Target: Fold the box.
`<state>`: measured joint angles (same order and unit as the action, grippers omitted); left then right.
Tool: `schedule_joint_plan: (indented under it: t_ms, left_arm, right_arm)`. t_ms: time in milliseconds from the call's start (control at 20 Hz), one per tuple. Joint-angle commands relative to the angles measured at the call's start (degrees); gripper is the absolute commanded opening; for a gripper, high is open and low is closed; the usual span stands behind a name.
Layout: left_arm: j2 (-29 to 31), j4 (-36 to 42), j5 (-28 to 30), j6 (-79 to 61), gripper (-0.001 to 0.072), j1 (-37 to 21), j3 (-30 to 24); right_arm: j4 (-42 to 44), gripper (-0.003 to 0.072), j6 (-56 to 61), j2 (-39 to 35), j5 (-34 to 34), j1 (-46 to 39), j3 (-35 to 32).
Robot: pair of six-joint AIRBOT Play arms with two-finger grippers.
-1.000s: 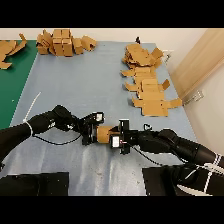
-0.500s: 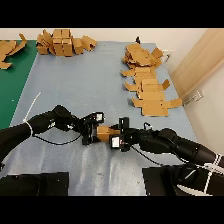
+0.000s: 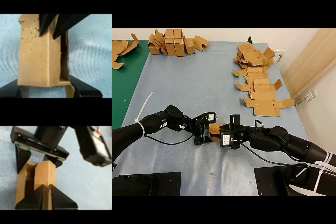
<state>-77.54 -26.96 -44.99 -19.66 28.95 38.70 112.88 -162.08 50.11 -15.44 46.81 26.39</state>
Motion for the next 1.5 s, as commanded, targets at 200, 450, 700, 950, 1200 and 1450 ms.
schedule_joint_plan:
  t_ms: [200,450,700,950,1200,1450]
  left_arm:
    - [0.0,0.0,0.0,0.0,0.0475,0.0,0.0]
    - [0.0,0.0,0.0,0.0,0.0475,0.0,0.0]
    - [0.0,0.0,0.0,0.0,0.0475,0.0,0.0]
    - [0.0,0.0,0.0,0.0,0.0475,0.0,0.0]
    - [0.0,0.0,0.0,0.0,0.0475,0.0,0.0]
    - [0.0,0.0,0.0,0.0,0.0475,0.0,0.0]
  right_arm:
    - [0.0,0.0146,0.0,2.9,-0.9,0.1,0.1]
    - [0.1,0.0154,0.1,1.3,-7.7,0.1,0.1]
    - [2.1,0.0161,1.7,-0.5,-7.7,0.1,0.3]
    - [2.0,0.0003,48.9,-9.3,-8.3,-2.9,1.5]
    - [12.7,0.0,89.4,-6.6,-19.0,-18.5,1.4]
    - [29.2,0.0,79.2,2.0,-21.2,-18.5,1.7]
